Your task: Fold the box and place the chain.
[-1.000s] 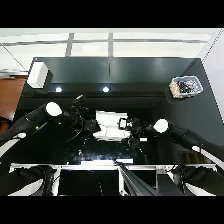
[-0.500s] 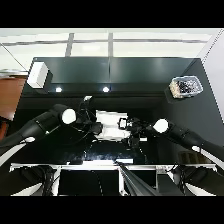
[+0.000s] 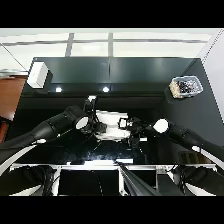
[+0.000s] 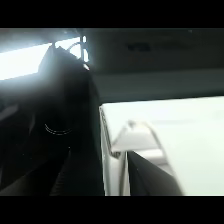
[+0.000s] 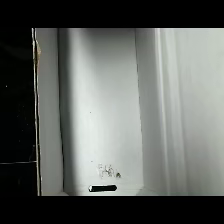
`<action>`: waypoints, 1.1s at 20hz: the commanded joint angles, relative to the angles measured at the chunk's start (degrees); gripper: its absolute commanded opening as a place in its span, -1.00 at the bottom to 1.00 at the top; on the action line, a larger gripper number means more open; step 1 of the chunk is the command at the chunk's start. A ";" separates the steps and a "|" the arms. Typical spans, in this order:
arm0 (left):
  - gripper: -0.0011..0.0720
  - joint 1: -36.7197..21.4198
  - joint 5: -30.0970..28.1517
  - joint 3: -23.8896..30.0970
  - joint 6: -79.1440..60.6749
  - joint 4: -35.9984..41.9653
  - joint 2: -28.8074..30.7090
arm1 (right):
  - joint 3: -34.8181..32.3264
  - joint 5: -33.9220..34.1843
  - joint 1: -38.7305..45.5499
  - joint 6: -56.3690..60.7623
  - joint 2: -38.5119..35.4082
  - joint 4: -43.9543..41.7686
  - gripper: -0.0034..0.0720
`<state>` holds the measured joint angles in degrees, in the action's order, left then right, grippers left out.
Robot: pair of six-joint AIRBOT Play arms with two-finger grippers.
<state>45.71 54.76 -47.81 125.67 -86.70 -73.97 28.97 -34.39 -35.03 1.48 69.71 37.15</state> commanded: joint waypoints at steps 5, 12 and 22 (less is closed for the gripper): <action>0.11 0.81 -2.25 -0.85 4.90 0.55 -1.95 | 0.04 0.07 0.02 -0.02 0.00 0.00 0.54; -0.07 0.83 -1.51 -2.91 4.85 0.59 -4.44 | 0.04 0.11 0.02 0.00 0.00 -0.02 0.54; -0.22 1.27 1.27 -2.97 4.76 0.15 -5.44 | 0.04 0.15 0.02 0.00 0.00 -0.02 0.54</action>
<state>46.70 55.35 -50.76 130.48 -86.50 -78.87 28.97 -34.24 -35.03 1.48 69.71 37.15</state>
